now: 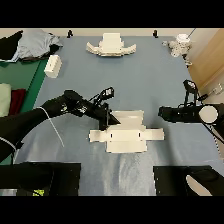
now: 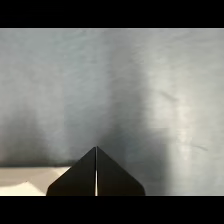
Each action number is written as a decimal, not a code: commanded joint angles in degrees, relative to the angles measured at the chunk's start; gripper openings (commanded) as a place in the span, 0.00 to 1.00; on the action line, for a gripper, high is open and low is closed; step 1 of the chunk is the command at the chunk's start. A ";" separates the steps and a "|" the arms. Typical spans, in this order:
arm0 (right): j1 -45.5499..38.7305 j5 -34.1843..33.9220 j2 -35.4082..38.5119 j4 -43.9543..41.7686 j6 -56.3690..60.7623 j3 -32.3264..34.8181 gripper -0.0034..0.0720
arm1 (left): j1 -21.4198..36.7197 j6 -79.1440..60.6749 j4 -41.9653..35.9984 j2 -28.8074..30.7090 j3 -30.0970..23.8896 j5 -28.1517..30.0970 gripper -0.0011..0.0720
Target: Fold the box.
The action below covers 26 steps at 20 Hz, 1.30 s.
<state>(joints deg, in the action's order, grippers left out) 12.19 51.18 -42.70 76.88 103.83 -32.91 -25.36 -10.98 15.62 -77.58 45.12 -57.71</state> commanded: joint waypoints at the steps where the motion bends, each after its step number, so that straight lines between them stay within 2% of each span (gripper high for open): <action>1: 5.11 3.17 2.05 -2.01 -3.34 0.02 0.05 | 0.07 0.09 0.42 -1.18 0.35 -1.25 0.03; 4: 10.84 4.00 4.26 0.72 0.59 0.02 0.05 | -0.02 0.11 1.55 -2.54 0.33 -2.29 0.03; 9: 18.49 4.31 4.15 1.18 0.90 1.16 0.05 | -0.02 0.11 1.62 -4.20 0.15 -2.51 0.03; 12: 22.64 4.26 4.17 5.25 4.24 1.20 0.05 | 0.00 -0.02 1.55 -4.28 0.13 -2.45 0.03; 17: 24.11 4.28 4.35 10.84 8.31 1.20 0.05 | 0.00 -3.61 0.90 0.28 0.44 -1.05 0.03; 20: 24.11 4.31 5.51 14.05 12.59 1.20 0.05 | -0.48 -4.20 0.57 4.79 -2.27 3.23 0.02; 23: 24.11 4.26 6.91 16.94 15.54 1.20 0.05 | -4.52 -9.92 -2.10 8.11 -7.74 11.98 0.02; 26: 24.11 4.07 7.41 18.64 16.70 1.20 0.05 | -8.85 -12.02 -4.20 8.26 -10.71 19.56 0.03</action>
<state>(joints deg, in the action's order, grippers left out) 36.25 55.44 -35.92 92.86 118.24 -31.73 -30.87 -19.88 13.56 -70.57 37.45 -46.52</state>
